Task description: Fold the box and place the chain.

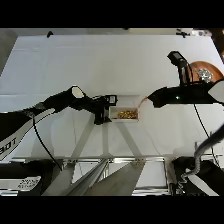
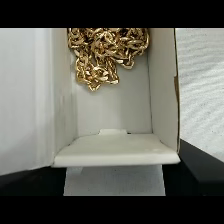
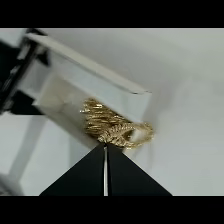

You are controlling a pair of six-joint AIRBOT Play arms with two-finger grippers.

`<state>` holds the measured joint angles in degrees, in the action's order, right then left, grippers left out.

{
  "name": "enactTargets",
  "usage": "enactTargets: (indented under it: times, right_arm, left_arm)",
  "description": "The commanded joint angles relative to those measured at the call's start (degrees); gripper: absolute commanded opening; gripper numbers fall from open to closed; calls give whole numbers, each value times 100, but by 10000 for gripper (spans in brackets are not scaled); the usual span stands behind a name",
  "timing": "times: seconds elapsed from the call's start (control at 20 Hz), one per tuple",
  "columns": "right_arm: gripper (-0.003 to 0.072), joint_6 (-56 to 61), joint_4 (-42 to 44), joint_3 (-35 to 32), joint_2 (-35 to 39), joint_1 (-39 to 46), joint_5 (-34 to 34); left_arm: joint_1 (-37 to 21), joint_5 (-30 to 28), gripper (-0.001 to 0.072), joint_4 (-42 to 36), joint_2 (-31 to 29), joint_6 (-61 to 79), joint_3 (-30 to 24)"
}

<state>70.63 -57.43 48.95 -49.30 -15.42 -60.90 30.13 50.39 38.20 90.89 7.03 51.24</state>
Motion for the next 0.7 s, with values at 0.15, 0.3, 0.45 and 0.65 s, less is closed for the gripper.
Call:
enactTargets:
  times: [0.15,0.3,0.45,0.65]
  right_arm:
    - [9,-144,393,2,249,-1134,205]
    - [9,-149,529,2,249,-1309,245]
    - [9,-142,568,2,249,-1416,525]
    - [9,-28,575,2,249,-1552,1016]
  left_arm:
    - [-2,-2,414,2,0,2,0]
    - [-2,-2,414,2,-2,2,0]
    - [-2,-2,414,2,-2,2,2]
    - [-2,-2,414,2,0,0,0]
